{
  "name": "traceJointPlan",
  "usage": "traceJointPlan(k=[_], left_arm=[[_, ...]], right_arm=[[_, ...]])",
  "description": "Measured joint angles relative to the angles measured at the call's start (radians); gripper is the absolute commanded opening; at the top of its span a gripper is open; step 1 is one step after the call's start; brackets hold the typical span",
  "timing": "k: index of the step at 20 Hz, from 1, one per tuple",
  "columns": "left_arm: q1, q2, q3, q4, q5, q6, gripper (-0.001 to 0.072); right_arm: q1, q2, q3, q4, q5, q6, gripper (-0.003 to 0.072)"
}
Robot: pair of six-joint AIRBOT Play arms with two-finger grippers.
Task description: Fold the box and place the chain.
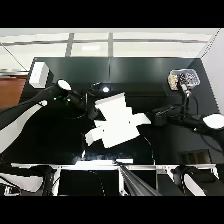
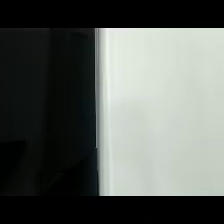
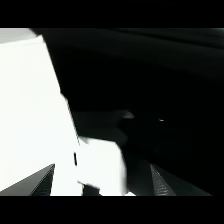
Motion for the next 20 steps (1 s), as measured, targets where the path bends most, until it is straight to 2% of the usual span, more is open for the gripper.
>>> traceJointPlan(k=[4,8,12,16,20], left_arm=[[-0.063,0.078,0.002,0.022,0.063,0.049,0.0018],[-0.148,0.146,-0.023,0.030,0.165,0.159,0.0023],[-0.224,0.144,-0.038,0.058,0.235,0.320,0.0023],[-0.264,0.132,-0.044,0.178,0.314,0.404,0.0023],[-0.265,0.127,-0.046,0.235,0.356,0.429,0.0023]], right_arm=[[-0.025,0.000,0.158,-0.252,0.125,0.032,0.0709],[-0.031,0.000,0.220,-0.364,0.216,0.048,0.0709],[-0.027,-0.001,0.225,-0.396,0.269,0.002,0.0709],[0.029,-0.002,0.180,-0.373,0.234,-0.100,0.0709],[0.131,-0.002,0.121,-0.320,0.176,-0.219,0.0709]])
